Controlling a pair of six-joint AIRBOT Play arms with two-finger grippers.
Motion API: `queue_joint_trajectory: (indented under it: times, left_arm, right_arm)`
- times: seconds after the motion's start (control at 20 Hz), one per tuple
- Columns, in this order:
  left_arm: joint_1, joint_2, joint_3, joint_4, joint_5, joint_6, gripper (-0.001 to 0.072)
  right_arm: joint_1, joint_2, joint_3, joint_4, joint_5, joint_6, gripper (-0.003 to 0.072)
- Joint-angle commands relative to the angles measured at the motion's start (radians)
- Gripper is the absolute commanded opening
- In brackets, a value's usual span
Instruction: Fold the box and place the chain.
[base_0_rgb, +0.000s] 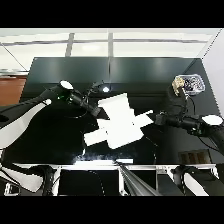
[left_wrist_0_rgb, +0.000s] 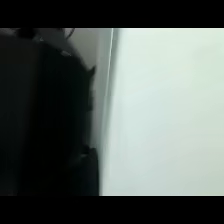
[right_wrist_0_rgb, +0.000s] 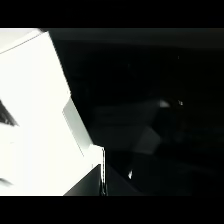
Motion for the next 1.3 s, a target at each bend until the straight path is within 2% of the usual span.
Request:
queue_joint_trajectory:
  times: [0.0, 0.05, 0.1, 0.2, 0.3, 0.4, 0.55, 0.6, 0.7, 0.8, 0.9, 1.05, 1.1, 1.25]
  left_arm:
    - [0.0, -0.002, 0.016, 0.043, -0.019, 0.017, 0.003]
    - [0.0, -0.002, 0.023, 0.046, -0.027, 0.002, 0.003]
    - [0.0, -0.002, 0.028, 0.058, -0.033, -0.024, 0.0029]
    - [-0.004, 0.013, 0.028, 0.111, -0.035, -0.063, 0.0027]
    - [-0.016, 0.066, 0.021, 0.147, -0.015, -0.068, 0.0026]
    - [-0.039, 0.164, -0.014, 0.142, 0.078, -0.051, 0.0026]
    - [-0.126, 0.325, -0.114, 0.173, 0.302, 0.082, 0.0028]
    - [-0.15, 0.344, -0.129, 0.195, 0.329, 0.142, 0.0031]
    - [-0.191, 0.337, -0.13, 0.299, 0.302, 0.328, 0.0032]
    - [-0.221, 0.319, -0.13, 0.412, 0.318, 0.426, 0.0029]
    - [-0.227, 0.297, -0.132, 0.358, 0.407, 0.393, 0.0029]
    - [-0.227, 0.27, -0.132, 0.28, 0.57, 0.421, 0.0031]
    - [-0.227, 0.261, -0.132, 0.277, 0.592, 0.422, 0.0031]
    - [-0.227, 0.237, -0.132, 0.278, 0.565, 0.429, 0.0031]
  right_arm:
    - [0.001, 0.001, 0.016, -0.093, 0.012, 0.045, 0.0295]
    - [-0.002, 0.001, 0.045, -0.172, 0.013, 0.075, 0.0552]
    - [-0.003, 0.001, 0.094, -0.278, 0.017, 0.115, 0.0689]
    - [-0.007, 0.001, 0.2, -0.409, 0.032, 0.144, 0.0687]
    - [-0.007, 0.001, 0.273, -0.431, 0.017, 0.142, 0.0686]
    - [-0.007, 0.001, 0.305, -0.427, 0.0, 0.149, 0.0685]
    - [0.002, 0.001, 0.308, -0.369, 0.027, 0.149, 0.0686]
    - [0.008, 0.001, 0.308, -0.362, 0.031, 0.138, 0.0686]
    - [0.038, -0.002, 0.307, -0.403, 0.052, -0.006, 0.0685]
    - [0.109, -0.01, 0.307, -0.586, 0.056, -0.097, 0.0685]
    - [0.187, -0.028, 0.302, -0.719, 0.053, -0.097, 0.0686]
    - [0.255, -0.056, 0.275, -0.723, 0.008, -0.182, 0.0686]
    - [0.27, -0.066, 0.263, -0.717, -0.01, -0.22, 0.0686]
    - [0.285, -0.091, 0.236, -0.706, -0.028, -0.265, 0.0686]
